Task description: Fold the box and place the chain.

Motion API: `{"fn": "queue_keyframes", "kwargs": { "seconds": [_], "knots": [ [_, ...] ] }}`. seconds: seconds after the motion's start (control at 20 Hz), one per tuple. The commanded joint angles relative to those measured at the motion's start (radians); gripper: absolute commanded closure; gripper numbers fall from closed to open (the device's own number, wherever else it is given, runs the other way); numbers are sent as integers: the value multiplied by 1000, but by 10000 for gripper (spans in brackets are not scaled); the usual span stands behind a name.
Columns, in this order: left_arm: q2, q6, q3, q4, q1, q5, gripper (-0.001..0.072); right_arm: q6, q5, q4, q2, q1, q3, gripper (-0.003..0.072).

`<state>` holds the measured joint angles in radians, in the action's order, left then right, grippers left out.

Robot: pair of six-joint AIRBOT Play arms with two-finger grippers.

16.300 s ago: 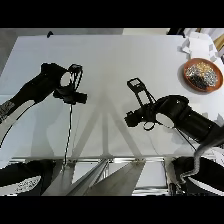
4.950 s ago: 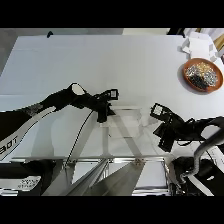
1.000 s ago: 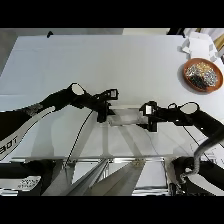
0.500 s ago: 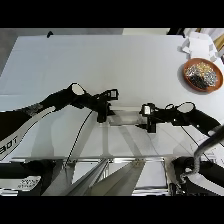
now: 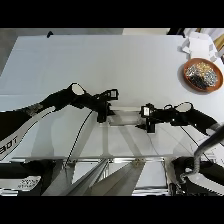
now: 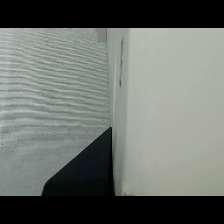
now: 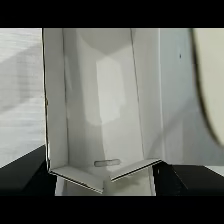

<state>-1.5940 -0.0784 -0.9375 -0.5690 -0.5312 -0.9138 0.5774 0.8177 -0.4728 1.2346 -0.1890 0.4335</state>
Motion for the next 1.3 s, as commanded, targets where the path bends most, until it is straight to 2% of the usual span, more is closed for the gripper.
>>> {"fn": "queue_keyframes", "kwargs": {
  "seconds": [0.0,0.3,0.35,0.55,0.75,1.25],
  "knots": [
    [0,0,0,0,0,1,698,8,-10,7,17,0,0,163],
    [0,0,0,0,0,1,698,8,-23,7,26,0,0,184],
    [0,0,0,0,0,1,698,8,-24,6,26,0,0,238],
    [0,0,0,0,0,1,698,8,-23,5,26,0,0,298],
    [0,0,0,0,0,1,698,7,-21,3,25,0,0,265],
    [0,0,0,0,0,1,698,6,-18,3,24,0,0,265]
  ]
}}
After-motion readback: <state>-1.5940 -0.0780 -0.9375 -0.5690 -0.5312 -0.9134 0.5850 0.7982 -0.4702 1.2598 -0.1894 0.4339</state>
